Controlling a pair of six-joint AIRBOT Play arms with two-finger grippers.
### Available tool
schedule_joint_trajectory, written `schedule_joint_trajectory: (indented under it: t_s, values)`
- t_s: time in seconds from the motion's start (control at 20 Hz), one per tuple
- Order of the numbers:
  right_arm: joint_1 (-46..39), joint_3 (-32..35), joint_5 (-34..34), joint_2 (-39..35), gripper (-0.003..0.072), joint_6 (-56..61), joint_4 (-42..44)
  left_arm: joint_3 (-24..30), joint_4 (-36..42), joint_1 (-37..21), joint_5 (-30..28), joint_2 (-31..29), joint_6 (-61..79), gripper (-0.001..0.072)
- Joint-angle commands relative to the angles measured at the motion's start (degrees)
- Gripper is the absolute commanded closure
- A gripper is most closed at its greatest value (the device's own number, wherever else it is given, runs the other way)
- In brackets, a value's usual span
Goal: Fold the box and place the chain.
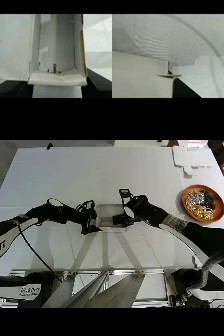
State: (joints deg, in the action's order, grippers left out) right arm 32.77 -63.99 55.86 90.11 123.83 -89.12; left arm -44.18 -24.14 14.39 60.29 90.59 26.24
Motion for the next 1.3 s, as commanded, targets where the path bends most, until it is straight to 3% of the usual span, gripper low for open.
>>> schedule_joint_trajectory:
  t_s: [0.0,0.4,0.45,0.55,0.75,0.95,1.15,1.25]
  values:
    - [0.1,0.0,-1.3,0.5,0.0671,1.0,1.3,0.0,-0.1,0.0,-0.1,0.0,0.3,0.0315]
    - [0.1,0.0,-1.9,0.5,0.0670,4.7,1.0,0.0,-0.1,0.0,-0.1,0.0,0.3,0.0315]
    - [0.1,0.0,-2.4,0.5,0.0618,4.7,1.0,0.0,-0.1,0.0,-0.1,0.0,0.3,0.0315]
    - [0.1,0.0,-3.1,0.1,0.0195,4.7,1.0,0.0,-0.1,0.0,-0.1,0.0,0.3,0.0315]
    - [0.1,0.0,-2.0,-4.7,0.0207,4.7,0.6,0.0,-0.1,0.0,-0.1,0.0,0.3,0.0315]
    - [-2.3,0.0,7.4,-13.7,0.0206,3.2,1.1,0.0,-0.1,0.0,-0.1,0.0,0.3,0.0315]
    - [-13.2,0.0,15.8,-24.6,0.0206,-3.3,0.8,0.0,-0.1,0.0,-0.1,0.0,0.3,0.0315]
    - [-19.6,0.0,23.5,-27.3,0.0206,-9.8,-4.9,0.0,-0.1,0.0,-0.1,0.0,0.3,0.0315]
